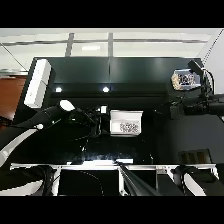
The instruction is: Fold the box and place the chain.
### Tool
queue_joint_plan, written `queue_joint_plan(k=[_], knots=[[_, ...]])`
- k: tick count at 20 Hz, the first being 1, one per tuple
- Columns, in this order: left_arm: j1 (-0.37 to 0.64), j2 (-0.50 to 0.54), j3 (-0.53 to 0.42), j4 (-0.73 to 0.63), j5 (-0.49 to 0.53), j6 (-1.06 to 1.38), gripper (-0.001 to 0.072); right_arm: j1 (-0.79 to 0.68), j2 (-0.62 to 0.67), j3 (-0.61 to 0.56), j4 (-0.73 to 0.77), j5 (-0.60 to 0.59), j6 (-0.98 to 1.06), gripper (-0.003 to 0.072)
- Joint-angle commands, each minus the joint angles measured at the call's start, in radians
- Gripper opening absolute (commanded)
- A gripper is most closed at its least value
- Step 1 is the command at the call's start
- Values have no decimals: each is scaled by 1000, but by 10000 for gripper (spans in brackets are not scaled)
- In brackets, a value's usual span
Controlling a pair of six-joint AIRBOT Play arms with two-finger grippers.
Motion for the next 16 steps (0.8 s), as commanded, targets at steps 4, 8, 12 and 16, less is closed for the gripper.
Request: queue_joint_plan(k=[4, 8, 12, 16], knots=[[-21, -1, 2, 18, 55, -44, 713, 0, 0, 0, -71, -31, 1, 440], [-31, -1, 3, 19, 74, -56, 713, 0, 0, 0, -72, -41, 0, 440], [-54, -1, 3, 19, 92, -56, 713, 0, 0, 0, -74, -42, 1, 440], [-63, -1, 5, 21, 97, -56, 591, 0, 0, 0, -74, -47, 0, 440]])
